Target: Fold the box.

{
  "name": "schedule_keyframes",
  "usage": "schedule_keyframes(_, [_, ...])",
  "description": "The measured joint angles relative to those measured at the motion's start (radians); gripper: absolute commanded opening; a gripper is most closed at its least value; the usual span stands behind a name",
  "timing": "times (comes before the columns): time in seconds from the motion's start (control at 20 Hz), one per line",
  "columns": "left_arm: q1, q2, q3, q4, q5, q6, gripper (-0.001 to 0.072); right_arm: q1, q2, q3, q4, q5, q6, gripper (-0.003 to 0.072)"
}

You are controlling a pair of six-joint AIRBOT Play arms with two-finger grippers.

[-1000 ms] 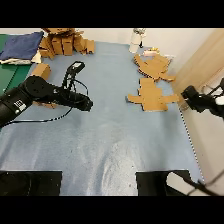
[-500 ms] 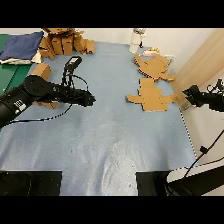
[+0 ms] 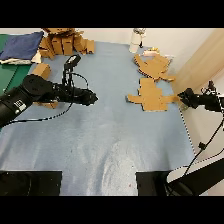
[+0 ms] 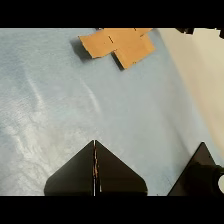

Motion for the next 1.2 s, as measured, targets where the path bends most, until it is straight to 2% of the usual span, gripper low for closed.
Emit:
schedule_keyframes(0.1, [0.000,0.000,0.000,-0.005,0.000,-0.010,0.0012,0.018,-0.006,0.001,-0.010,0.012,-0.004,0.0452])
schedule_keyframes(0.3, [0.000,0.000,0.000,-0.008,-0.002,-0.020,0.0012,0.074,-0.012,0.003,-0.021,0.039,-0.036,0.0001])
schedule_keyframes(0.45, [0.000,0.000,0.000,-0.009,-0.002,-0.023,0.0012,0.111,-0.006,0.003,-0.022,0.078,-0.064,-0.0001])
schedule_keyframes(0.75, [0.002,0.000,-0.006,0.019,-0.001,-0.038,0.0012,0.173,0.038,-0.032,-0.026,0.242,-0.080,-0.0004])
schedule_keyframes(0.9, [0.017,0.000,-0.037,0.051,-0.003,-0.071,0.0012,0.229,0.116,-0.154,-0.026,0.269,-0.073,-0.0005])
schedule_keyframes(1.1, [0.048,0.000,-0.100,0.069,-0.017,-0.087,0.0012,0.320,0.291,-0.399,-0.033,0.228,-0.077,0.0013])
schedule_keyframes(1.2, [0.059,0.000,-0.123,0.073,-0.031,-0.086,0.0012,0.358,0.385,-0.515,-0.051,0.219,-0.058,0.0379])
